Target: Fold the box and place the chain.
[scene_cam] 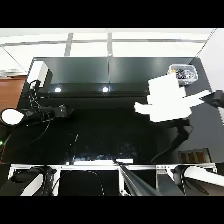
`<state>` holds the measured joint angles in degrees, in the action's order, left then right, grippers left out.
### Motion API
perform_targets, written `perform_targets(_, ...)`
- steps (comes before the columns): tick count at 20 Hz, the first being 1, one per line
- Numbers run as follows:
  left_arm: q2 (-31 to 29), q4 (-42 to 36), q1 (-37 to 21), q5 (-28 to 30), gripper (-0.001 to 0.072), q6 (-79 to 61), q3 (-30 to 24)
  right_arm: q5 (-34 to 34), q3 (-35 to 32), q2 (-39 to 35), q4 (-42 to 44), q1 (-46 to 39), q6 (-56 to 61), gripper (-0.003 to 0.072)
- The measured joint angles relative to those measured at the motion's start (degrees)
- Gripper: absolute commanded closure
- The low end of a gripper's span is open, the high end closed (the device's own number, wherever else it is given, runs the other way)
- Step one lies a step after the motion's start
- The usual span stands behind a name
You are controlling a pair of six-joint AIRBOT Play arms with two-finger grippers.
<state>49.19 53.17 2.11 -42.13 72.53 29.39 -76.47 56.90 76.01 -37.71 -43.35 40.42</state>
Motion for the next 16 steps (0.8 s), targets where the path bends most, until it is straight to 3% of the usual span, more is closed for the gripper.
perform_targets(5, 1.75, -8.26, 6.91, 3.63, 0.0017, -5.44, 0.81, 9.94, -23.43, -14.88, 13.44, 11.74, -7.67, 0.0677)
perform_targets(8, 7.37, -10.56, 10.49, 2.51, 0.0017, -6.93, 4.87, 15.76, -33.75, -19.47, 20.7, 20.83, -10.75, 0.0677)
perform_targets(11, 15.87, -11.98, 12.28, -1.31, 0.0016, -7.52, 11.21, 21.2, -38.95, -21.29, 24.83, 29.7, -12.2, 0.0677)
perform_targets(16, 28.87, -15.23, 13.07, -9.22, 0.0016, -7.72, 18.97, 26.03, -41.44, -22.18, 28.85, 37.53, -13.03, 0.0677)
